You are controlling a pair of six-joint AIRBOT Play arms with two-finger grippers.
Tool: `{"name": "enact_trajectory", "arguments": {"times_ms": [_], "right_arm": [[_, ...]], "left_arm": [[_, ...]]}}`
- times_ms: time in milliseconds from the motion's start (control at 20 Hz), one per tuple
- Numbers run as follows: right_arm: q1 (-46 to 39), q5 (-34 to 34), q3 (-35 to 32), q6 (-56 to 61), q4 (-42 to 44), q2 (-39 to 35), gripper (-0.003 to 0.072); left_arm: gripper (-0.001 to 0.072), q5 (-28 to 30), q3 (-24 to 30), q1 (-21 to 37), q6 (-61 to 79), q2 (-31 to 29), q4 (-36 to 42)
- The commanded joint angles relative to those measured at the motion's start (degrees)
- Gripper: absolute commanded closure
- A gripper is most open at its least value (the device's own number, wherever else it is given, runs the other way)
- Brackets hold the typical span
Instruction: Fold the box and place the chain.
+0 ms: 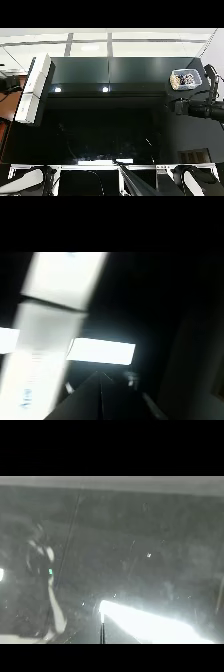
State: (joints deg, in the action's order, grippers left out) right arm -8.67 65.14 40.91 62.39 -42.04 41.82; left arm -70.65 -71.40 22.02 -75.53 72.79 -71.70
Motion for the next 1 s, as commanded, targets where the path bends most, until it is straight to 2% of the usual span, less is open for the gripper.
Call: {"name": "enact_trajectory", "arguments": {"times_ms": [0,50,150,250,450,950], "right_arm": [[3.4,-6.5,-1.3,-2.1,-0.3,0.2,0.0673],[5.1,-9.7,-2.7,-3.7,-1.0,0.5,0.0672],[8.3,-17.7,-6.4,-4.2,-5.6,1.2,0.0672],[9.8,-23.5,-9.9,-4.1,-11.6,1.8,0.0672],[9.8,-23.4,-10.6,-4.1,-13.0,1.9,0.0672],[9.8,-23.4,-10.6,-4.1,-13.0,1.9,0.0672]], "left_arm": [[0.0688,11.4,12.7,-8.0,2.9,-12.3,9.9],[0.0688,19.2,20.2,-11.8,6.6,-17.9,9.9],[0.0688,29.3,32.9,-16.9,8.7,-26.6,5.6],[0.0687,32.2,40.0,-17.9,8.3,-32.5,5.3],[0.0686,29.5,41.5,-17.6,8.0,-37.6,1.4],[0.0686,30.2,41.5,-17.6,8.0,-37.6,1.9]]}}
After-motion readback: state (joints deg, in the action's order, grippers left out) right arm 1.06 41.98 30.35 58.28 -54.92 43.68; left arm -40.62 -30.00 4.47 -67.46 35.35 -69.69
